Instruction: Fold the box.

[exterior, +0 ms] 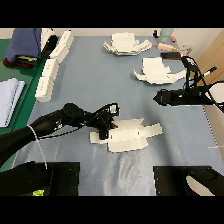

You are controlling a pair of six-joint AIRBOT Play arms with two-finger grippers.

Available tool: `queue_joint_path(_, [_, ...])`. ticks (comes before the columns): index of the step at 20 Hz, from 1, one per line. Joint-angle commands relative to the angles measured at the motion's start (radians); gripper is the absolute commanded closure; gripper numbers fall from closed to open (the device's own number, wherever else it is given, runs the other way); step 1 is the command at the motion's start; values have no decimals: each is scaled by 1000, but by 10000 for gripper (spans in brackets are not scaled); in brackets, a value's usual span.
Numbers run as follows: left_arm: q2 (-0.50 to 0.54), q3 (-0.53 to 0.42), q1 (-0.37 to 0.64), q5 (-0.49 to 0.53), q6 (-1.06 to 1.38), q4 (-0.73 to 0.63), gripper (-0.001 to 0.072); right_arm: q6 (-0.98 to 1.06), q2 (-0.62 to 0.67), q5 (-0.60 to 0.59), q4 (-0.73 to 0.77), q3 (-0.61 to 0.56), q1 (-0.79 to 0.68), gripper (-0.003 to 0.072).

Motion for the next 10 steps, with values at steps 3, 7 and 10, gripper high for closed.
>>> queue_joint_path(3, [24, -2, -2, -19, 64, -63, 696, 0, -1, 1, 0, 1, -1, 344])
queue_joint_path(7, [47, -2, 7, -88, 109, -95, 696, 1, -1, 0, 0, 1, -1, 344])
queue_joint_path(10, [41, -3, 52, -91, 110, -95, 696, 1, -1, 0, 0, 1, -1, 344])
